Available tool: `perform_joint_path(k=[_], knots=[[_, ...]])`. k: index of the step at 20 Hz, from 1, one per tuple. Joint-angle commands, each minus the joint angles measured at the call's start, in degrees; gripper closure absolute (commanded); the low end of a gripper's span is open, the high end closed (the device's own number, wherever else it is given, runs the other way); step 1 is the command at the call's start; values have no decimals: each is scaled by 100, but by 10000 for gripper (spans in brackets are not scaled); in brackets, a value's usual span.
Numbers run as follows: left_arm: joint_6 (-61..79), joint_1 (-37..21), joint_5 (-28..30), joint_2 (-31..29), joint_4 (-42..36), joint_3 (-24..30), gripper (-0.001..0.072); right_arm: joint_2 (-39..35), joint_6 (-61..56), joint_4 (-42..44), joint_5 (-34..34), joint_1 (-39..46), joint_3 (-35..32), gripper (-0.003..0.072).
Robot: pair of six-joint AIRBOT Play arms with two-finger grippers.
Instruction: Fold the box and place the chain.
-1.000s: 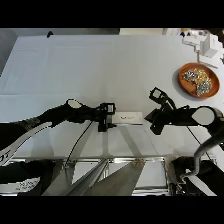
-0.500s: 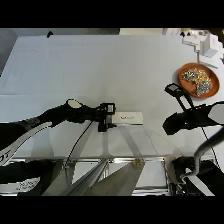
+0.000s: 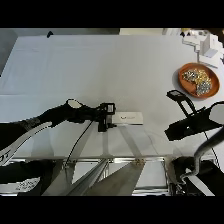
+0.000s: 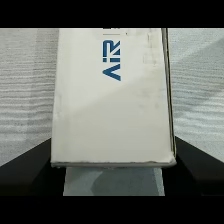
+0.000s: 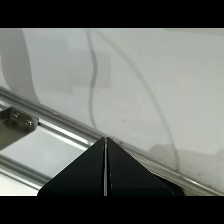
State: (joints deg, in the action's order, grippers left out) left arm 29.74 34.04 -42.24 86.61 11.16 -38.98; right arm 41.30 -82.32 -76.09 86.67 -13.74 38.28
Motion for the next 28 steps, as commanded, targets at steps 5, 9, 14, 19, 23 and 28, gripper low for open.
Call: perform_joint_path(k=[5,9,14,19,23,28], knots=[[-4,7,-13,0,-229,-4,456,-4,-35,2,92,-7,2,670],[-42,11,-271,-2,-533,-4,456,-4,-35,2,92,-7,2,670],[-129,11,-302,-7,-520,-4,457,-4,-35,2,92,-7,2,670],[-164,-28,-223,-498,-468,-4,706,-4,-35,2,92,-7,2,670],[-1176,-240,142,-1381,-258,-4,705,-4,-33,2,92,-7,2,670],[-4124,-1307,122,-2778,1799,-4,706,-4,-35,2,92,-7,2,670]])
